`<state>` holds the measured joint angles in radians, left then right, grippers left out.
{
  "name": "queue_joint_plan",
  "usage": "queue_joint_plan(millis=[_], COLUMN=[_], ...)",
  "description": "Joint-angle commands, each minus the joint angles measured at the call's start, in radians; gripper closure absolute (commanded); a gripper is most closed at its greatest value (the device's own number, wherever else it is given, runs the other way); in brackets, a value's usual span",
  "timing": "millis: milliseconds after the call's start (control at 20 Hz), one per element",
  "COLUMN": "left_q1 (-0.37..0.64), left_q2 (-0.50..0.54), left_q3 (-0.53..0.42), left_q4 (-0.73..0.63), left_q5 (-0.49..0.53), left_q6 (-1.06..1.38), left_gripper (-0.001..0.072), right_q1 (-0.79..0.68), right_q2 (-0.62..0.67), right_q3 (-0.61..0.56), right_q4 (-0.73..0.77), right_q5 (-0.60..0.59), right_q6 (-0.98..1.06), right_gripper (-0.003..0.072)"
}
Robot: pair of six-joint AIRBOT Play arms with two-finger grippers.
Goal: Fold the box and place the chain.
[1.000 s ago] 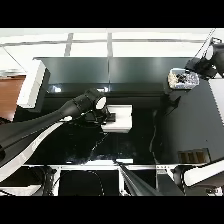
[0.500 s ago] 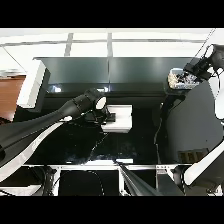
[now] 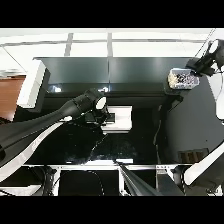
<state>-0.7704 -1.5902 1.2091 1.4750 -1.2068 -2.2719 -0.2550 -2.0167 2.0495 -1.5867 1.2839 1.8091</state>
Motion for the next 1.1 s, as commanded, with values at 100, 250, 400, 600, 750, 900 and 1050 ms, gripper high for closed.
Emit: queue_joint_plan(millis=[100, 250, 400, 600, 750, 900, 1050], left_q1=[0.000, 0.000, 0.000, 0.000, 0.000, 0.000, 0.000], left_q2=[-0.001, -0.001, -0.001, -0.001, -0.001, -0.001, -0.001], left_q3=[0.000, 0.000, 0.000, 0.000, 0.000, 0.000, 0.000], left_q4=[0.001, 0.000, 0.001, 0.001, 0.001, 0.001, 0.001], left_q5=[0.000, -0.004, -0.010, -0.008, -0.009, -0.008, -0.009], left_q6=[0.000, 0.000, 0.000, 0.000, 0.000, 0.000, 0.000], left_gripper=[0.0685, 0.0685, 0.0685, 0.0685, 0.0684, 0.0685, 0.0685], right_q1=[0.021, 0.032, 0.047, 0.058, 0.059, 0.068, 0.152], right_q2=[0.215, 0.368, 0.520, 0.691, 0.781, 0.835, 0.863], right_q3=[0.011, -0.031, -0.045, -0.045, -0.045, -0.045, -0.045], right_q4=[0.018, 0.183, 0.295, 0.463, 0.588, 0.664, 0.692], right_q5=[0.059, 0.059, 0.035, 0.017, 0.018, 0.031, 0.075], right_q6=[-0.214, -0.273, -0.292, -0.312, -0.328, -0.329, -0.328], right_gripper=[0.0672, 0.0674, 0.0676, 0.0677, 0.0677, 0.0677, 0.0677])
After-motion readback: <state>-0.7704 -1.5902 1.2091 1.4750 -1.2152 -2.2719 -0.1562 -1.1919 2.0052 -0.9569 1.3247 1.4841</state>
